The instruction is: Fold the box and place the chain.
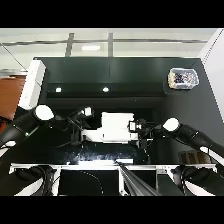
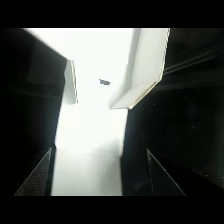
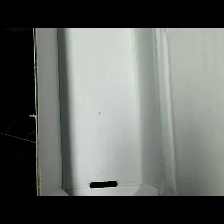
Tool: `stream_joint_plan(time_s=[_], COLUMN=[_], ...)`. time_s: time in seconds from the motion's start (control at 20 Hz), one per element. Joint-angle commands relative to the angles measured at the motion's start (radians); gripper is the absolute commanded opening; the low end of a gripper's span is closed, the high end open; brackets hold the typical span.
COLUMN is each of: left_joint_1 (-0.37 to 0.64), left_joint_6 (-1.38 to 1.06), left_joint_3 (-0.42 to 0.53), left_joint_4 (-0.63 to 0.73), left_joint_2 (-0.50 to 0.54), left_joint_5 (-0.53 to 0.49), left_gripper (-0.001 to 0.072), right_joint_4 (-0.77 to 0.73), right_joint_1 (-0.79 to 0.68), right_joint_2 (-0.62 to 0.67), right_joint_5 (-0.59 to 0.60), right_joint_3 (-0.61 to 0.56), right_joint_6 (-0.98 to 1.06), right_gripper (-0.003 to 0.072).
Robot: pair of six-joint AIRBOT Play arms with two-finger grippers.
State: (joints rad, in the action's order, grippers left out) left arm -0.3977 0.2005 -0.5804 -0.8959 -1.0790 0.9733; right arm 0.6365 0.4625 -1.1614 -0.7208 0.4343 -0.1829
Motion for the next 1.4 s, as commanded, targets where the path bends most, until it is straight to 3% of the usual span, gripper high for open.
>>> stream_joint_plan(time_s=[0.0,0.4,0.5,0.65,0.7,0.8,1.1,1.35], left_joint_1=[-0.093,-0.098,-0.108,-0.127,-0.132,-0.134,-0.139,-0.186], left_joint_6=[-0.126,-0.115,-0.115,-0.115,-0.115,-0.115,-0.116,-0.131], left_joint_3=[0.024,0.024,0.024,0.024,0.024,0.024,0.024,0.023], left_joint_4=[0.000,0.157,0.161,0.161,0.169,0.191,0.240,0.358], left_joint_2=[-0.006,-0.068,-0.068,-0.068,-0.068,-0.068,-0.074,-0.124], left_joint_5=[-0.193,-0.118,-0.153,-0.165,-0.161,-0.158,-0.170,-0.241], left_gripper=[0.0704,0.0664,0.0521,0.0449,0.0328,0.0280,0.0270,0.0271], right_joint_4=[0.000,0.000,0.000,0.000,0.000,0.000,0.000,0.000], right_joint_1=[0.001,0.001,0.001,0.001,0.001,0.001,0.001,0.001], right_joint_2=[0.000,0.000,0.000,0.000,0.000,0.000,0.000,0.000], right_joint_5=[0.000,0.000,0.000,0.000,0.000,0.000,0.000,0.000], right_joint_3=[0.000,0.000,0.000,0.000,0.000,0.000,0.000,0.000], right_joint_6=[0.000,0.000,0.000,0.000,0.000,0.000,0.000,0.000], right_gripper=[0.0535,0.0535,0.0535,0.0535,0.0535,0.0535,0.0535,0.0535])
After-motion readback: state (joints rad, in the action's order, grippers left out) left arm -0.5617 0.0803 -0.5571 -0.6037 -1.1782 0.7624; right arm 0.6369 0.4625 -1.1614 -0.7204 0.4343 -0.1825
